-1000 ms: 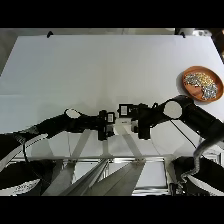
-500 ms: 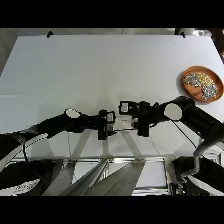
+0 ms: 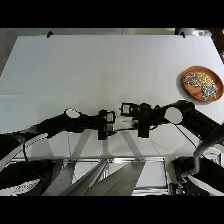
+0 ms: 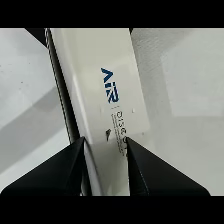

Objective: Fold the box and place the chain.

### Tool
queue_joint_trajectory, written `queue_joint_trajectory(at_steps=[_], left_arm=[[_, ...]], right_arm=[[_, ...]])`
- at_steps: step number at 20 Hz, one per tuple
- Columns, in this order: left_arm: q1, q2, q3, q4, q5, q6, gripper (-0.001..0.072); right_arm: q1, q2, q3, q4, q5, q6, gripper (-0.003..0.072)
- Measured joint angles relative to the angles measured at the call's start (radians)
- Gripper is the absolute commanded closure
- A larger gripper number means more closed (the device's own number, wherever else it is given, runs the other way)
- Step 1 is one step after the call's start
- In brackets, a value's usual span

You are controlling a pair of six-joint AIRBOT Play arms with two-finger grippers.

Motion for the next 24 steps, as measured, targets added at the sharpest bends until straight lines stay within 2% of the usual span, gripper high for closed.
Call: queue_joint_trajectory(at_steps=[14,17,19,24], left_arm=[[0.000,0.000,0.000,0.000,0.000,0.001,0.0573],[0.000,0.000,0.000,0.000,-0.001,0.001,0.0573],[0.000,0.000,0.000,0.000,-0.001,0.001,0.0573],[0.000,0.000,0.000,0.000,-0.001,0.001,0.0573]], right_arm=[[0.000,0.000,-0.061,0.015,-0.032,0.036,0.0428],[0.000,0.000,-0.082,0.018,-0.047,0.036,0.0408],[0.000,0.000,-0.090,0.020,-0.054,0.038,0.0349],[0.000,0.007,-0.100,0.020,-0.075,0.039,0.0341]])
